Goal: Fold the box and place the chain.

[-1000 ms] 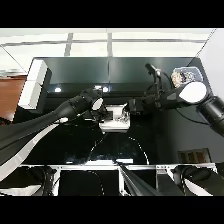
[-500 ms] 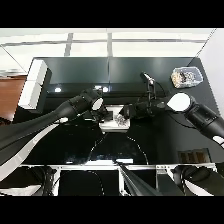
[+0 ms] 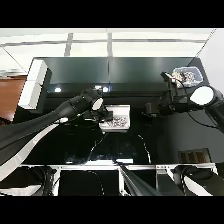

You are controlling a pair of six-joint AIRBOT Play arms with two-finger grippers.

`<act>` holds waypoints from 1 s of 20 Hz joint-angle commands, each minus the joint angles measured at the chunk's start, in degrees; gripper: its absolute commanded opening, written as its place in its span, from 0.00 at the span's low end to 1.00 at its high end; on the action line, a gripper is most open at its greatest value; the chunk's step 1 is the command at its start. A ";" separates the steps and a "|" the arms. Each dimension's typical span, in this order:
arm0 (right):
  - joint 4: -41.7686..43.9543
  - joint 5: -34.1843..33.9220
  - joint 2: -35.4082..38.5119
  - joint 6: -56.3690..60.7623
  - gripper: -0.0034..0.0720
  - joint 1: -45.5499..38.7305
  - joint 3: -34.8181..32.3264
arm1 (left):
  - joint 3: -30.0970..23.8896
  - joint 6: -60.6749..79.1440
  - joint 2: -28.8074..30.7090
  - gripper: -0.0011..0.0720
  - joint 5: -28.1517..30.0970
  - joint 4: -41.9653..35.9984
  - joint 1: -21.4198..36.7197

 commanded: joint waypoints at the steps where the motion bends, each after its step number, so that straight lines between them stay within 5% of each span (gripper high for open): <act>1: -3.80 3.34 0.57 -0.48 0.44 -1.88 0.02 | -0.02 -0.09 -0.04 0.05 0.37 -0.11 0.00; 5: -3.87 3.19 0.57 -2.43 0.43 -1.90 0.00 | 1.62 -1.60 0.02 0.06 -2.64 0.44 -0.02; 8: -3.91 2.93 0.57 -3.28 0.43 -1.90 0.02 | 3.89 -1.53 2.78 0.68 -3.37 3.13 -1.14; 10: -3.91 2.56 0.57 -3.26 0.43 -1.90 0.00 | 3.89 0.13 6.97 0.90 -3.58 5.11 -1.79; 13: -3.87 2.51 0.57 -3.21 0.43 -1.90 0.02 | 2.43 6.67 14.32 0.90 -9.18 9.81 -1.73; 16: -3.82 1.97 0.57 -3.23 0.43 -1.90 0.00 | -6.19 6.93 24.06 0.90 -12.20 13.86 2.01; 18: -3.82 1.55 0.57 -3.21 0.43 -1.90 0.00 | -15.93 6.97 30.49 0.90 -6.21 10.51 7.74; 20: -3.82 1.20 0.57 -3.06 0.43 -1.90 0.00 | -25.55 13.25 34.40 0.90 3.21 -1.66 16.44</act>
